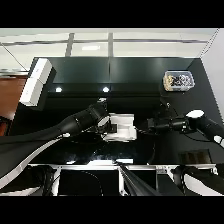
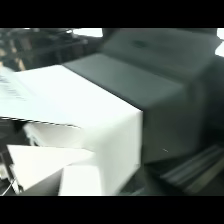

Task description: Fold the box and place the chain.

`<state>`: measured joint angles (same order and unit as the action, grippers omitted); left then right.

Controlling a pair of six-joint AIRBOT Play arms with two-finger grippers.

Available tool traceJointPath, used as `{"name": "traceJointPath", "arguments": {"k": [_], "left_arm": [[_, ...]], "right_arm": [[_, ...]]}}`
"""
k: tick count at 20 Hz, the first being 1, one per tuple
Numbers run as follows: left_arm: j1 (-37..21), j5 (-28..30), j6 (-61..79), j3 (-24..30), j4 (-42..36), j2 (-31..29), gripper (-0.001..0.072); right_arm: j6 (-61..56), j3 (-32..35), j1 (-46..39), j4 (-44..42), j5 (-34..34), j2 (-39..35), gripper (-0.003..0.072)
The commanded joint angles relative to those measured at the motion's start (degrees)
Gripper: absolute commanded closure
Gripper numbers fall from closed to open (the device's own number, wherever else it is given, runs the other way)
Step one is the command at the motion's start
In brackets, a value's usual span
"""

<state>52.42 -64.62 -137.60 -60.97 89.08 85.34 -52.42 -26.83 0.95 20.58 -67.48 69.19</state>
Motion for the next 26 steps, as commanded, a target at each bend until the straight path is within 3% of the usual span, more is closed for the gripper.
{"name": "traceJointPath", "arguments": {"k": [1,7,14,17,21,23,25,26], "left_arm": [[-0.02,0.02,0.02,-0.02,0.02,0.0,0.0681],[-0.02,0.02,0.02,-0.02,0.02,0.0,0.0681],[-0.02,0.02,0.02,-0.02,0.02,0.0,0.0681],[-0.02,0.02,0.0,-0.02,0.02,0.0,0.0681],[-0.02,0.02,0.0,-0.02,0.02,0.0,0.0681],[-0.02,0.02,0.02,-0.02,0.02,0.0,0.0681],[-0.02,0.02,0.02,-0.02,0.0,0.0,0.0681],[-0.02,0.02,0.02,-0.02,0.02,0.0,0.0681]], "right_arm": [[0.74,-3.1,1.2,1.25,-2.78,0.13,0.0011],[-5.11,-3.89,10.27,5.18,4.87,0.13,0.0014],[-14.36,-4.0,21.73,6.58,21.53,0.13,0.0016],[-25.53,-6.51,26.32,19.65,23.69,0.13,0.0016],[-40.35,-11.52,29.59,37.46,21.51,0.13,0.0017],[-44.81,-13.64,31.08,41.72,19.78,0.13,0.0134],[-47.93,-15.8,33.59,46.14,19.45,0.13,0.0137],[-50.23,-17.33,34.67,48.43,17.9,0.39,0.0246]]}}
